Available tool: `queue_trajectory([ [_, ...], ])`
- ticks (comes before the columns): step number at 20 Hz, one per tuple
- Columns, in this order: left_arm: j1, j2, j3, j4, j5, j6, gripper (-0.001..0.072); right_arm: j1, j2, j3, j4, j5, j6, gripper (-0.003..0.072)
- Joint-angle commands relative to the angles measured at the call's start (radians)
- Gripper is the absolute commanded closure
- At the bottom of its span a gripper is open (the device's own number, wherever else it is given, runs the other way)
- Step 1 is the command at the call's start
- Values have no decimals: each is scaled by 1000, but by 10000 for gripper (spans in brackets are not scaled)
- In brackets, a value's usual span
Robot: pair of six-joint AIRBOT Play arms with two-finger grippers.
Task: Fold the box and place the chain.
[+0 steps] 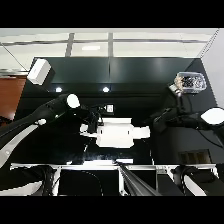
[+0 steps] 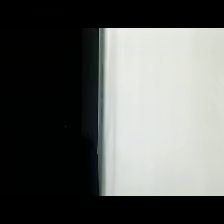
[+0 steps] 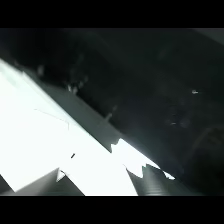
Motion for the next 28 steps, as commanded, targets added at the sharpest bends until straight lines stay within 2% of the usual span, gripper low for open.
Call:
queue_trajectory([
  [1, -2, -5, 0, 12, 3, -9, 685, 155, -16, -22, -113, -104, -12, -30],
  [4, -2, -5, 0, 12, 3, -9, 685, 270, -34, -22, -220, -108, -100, -25],
  [8, -2, -5, 0, 12, 4, -8, 684, 369, -68, -22, -246, -105, -324, -24],
  [11, -2, -5, 0, 12, 3, -8, 684, 383, -104, -22, -290, -96, -344, -24],
  [18, -2, -5, 1, 12, 3, -8, 685, 473, -200, -31, -206, -105, -359, -23],
  [24, -2, -5, 1, 12, 3, -8, 684, 493, -205, -53, -60, -251, -359, -23],
  [28, -2, -5, 1, 11, 3, -8, 684, 492, -200, -51, -27, -329, -359, -24],
])
